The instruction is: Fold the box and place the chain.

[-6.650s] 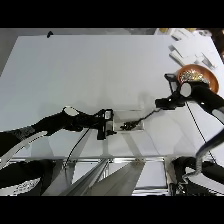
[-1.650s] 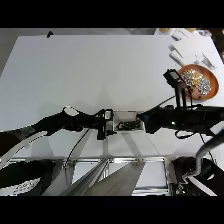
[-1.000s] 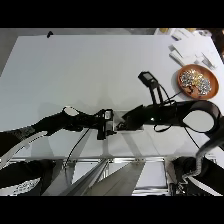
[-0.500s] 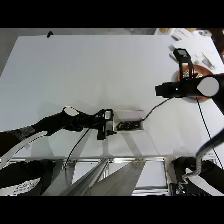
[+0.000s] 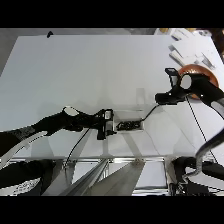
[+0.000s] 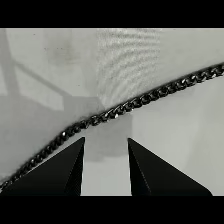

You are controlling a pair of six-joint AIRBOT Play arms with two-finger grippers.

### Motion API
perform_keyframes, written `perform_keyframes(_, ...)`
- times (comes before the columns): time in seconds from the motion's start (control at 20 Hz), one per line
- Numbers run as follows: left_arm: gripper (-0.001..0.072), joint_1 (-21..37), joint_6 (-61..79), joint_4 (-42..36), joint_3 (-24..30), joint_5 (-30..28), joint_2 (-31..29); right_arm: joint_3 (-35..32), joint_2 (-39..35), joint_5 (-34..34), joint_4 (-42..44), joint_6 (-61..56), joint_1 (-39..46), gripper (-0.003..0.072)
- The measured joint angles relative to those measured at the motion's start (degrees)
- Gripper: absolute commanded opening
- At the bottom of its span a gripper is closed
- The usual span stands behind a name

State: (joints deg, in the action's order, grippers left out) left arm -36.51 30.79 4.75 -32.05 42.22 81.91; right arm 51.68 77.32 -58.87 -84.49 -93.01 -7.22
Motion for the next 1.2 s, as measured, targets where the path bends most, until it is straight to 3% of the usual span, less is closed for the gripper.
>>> perform_keyframes(0.2, 0.007, 0.0, 0.0, 0.0, 0.0, 0.0, 0.0, 0.0, 2.9, 1.2, 2.3, -0.2, 0.1, 0.0242)
perform_keyframes(0.35, 0.007, 0.0, 0.0, 0.0, 0.0, 0.0, 0.0, 0.0, 4.4, 1.9, 3.3, -1.0, 0.1, 0.0028)
perform_keyframes(0.4, 0.007, 0.0, 0.0, 0.0, 0.0, 0.0, 0.0, 0.0, 4.7, 2.1, 3.7, -1.1, 0.1, 0.0013)
perform_keyframes(0.7, 0.007, 0.0, 0.0, 0.0, 0.0, 0.0, 0.0, 0.0, 0.6, -0.1, 4.6, 1.4, 0.1, 0.0013)
perform_keyframes(0.95, 0.007, 0.0, 0.0, 0.0, 0.0, 0.0, 0.0, 0.0, -12.8, -6.8, 4.3, 3.7, -1.6, 0.0013)
perform_keyframes(1.2, 0.007, 0.0, 0.0, 0.0, 0.0, 0.0, 0.0, 0.0, -27.4, -13.0, 8.9, 4.3, -8.9, 0.0013)
